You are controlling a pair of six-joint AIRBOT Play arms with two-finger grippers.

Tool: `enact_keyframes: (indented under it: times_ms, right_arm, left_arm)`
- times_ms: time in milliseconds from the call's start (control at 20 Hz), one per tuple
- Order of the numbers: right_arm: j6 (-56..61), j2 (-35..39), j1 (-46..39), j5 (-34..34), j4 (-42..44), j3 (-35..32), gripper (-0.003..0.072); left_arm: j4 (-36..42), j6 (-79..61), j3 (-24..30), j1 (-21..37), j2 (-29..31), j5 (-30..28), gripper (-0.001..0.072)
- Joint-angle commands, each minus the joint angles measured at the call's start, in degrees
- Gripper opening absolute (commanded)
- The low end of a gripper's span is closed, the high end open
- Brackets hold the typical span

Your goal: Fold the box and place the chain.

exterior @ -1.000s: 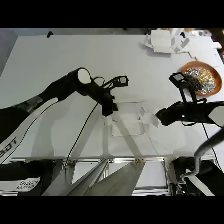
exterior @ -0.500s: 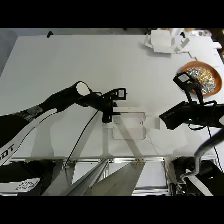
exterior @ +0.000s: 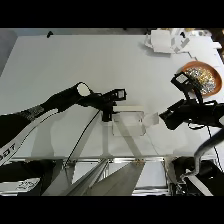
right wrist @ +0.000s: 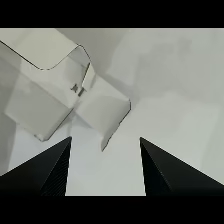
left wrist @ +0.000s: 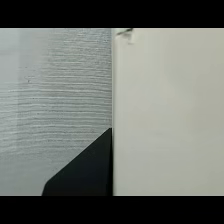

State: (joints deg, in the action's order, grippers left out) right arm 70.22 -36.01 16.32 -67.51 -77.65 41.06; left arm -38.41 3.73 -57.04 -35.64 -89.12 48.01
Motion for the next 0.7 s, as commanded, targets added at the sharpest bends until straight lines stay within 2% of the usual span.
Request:
enact_keyframes:
  times_ms: [0,250,650]
  right_arm:
    - [-3.2,0.0,0.0,1.4,-0.1,0.0,0.0477]
    - [-9.7,0.0,0.0,1.0,1.3,-0.1,0.0477]
    - [-12.3,0.0,0.0,1.0,3.3,-0.2,0.0477]
  left_arm:
    - [-1.5,2.3,-0.2,-0.6,0.0,-0.7,0.0002]
    - [-10.7,10.6,-4.1,-2.0,0.0,0.7,0.0001]
    - [-10.7,11.6,-4.5,-2.0,-2.3,0.8,0.0004]
